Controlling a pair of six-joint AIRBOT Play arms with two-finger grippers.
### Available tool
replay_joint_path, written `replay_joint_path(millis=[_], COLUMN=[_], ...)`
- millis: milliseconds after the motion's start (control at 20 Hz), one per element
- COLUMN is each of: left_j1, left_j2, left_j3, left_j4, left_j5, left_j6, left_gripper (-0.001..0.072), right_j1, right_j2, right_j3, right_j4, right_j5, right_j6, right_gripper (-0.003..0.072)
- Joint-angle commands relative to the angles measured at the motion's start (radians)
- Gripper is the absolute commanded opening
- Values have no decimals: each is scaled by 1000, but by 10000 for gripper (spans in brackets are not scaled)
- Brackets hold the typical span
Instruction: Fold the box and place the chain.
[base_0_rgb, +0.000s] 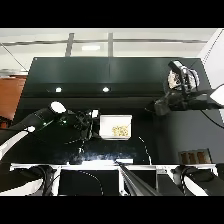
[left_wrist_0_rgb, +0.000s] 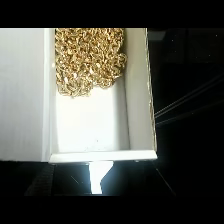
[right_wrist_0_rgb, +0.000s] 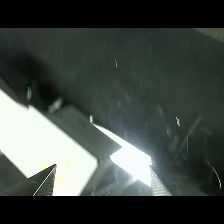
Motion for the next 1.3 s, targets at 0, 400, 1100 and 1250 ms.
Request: replay_joint_path(millis=[0,400,1100,1250], left_j1=[0,0,0,0], left_j2=[-1,-1,-1,-1], left_j3=[0,0,0,0], left_j4=[1,1,1,1], left_j5=[1,2,1,1], left_j6=[-1,-1,-1,-1], left_gripper=[286,290,297,297], right_j1=[113,211,323,365], right_j2=[-97,-232,-232,-232], right_j3=[0,0,0,-6], right_j4=[27,26,36,-12], right_j5=[-204,-94,20,29], right_j6=[35,-404,-749,-674], right_gripper=[719,711,711,710])
